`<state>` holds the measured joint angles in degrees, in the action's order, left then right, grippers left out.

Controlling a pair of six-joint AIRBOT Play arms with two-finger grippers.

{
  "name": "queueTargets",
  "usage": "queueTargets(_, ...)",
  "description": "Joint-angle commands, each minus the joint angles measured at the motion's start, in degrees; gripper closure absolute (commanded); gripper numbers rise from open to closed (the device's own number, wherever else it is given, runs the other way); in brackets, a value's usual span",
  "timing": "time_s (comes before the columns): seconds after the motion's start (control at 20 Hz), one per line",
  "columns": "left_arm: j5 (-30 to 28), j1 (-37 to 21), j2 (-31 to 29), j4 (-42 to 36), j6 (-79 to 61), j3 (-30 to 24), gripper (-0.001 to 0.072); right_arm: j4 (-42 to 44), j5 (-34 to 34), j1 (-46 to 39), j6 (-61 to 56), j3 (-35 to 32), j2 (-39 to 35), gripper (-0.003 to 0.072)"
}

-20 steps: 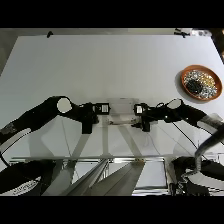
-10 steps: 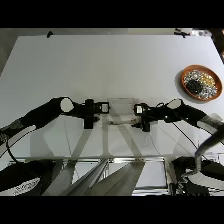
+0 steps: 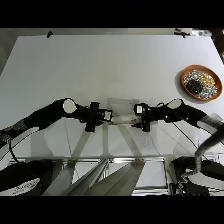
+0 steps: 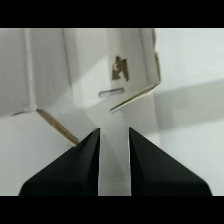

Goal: Fold the box and place the chain.

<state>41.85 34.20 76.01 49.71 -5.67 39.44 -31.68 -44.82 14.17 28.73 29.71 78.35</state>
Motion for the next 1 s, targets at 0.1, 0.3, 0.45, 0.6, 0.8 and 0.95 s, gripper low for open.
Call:
queueTargets(0.1,0.3,1.0,0.0,-1.7,-0.8,0.0,0.0522,0.0,0.0,0.0,0.0,0.0,0.0,0.0275)
queueTargets(0.3,-3.8,1.4,0.0,-3.4,-0.8,0.0,0.0579,0.0,0.0,0.0,0.0,0.0,0.0,0.0275)
queueTargets(0.45,-4.4,3.2,0.1,-7.4,-3.0,0.0,0.0579,0.0,0.0,0.0,0.0,0.0,0.0,0.0275)
queueTargets(0.6,-5.7,5.0,0.3,-9.4,-6.0,0.0,0.058,0.0,0.0,0.0,0.0,0.0,0.0,0.0275)
queueTargets(0.8,-9.6,5.6,0.3,-9.4,-5.9,0.0,0.0582,0.0,0.0,0.0,0.0,0.0,0.0,0.0275)
queueTargets(0.95,-9.4,5.6,0.3,-11.3,-5.9,0.0,0.0578,0.0,0.0,0.0,0.0,0.0,0.0,0.0275)
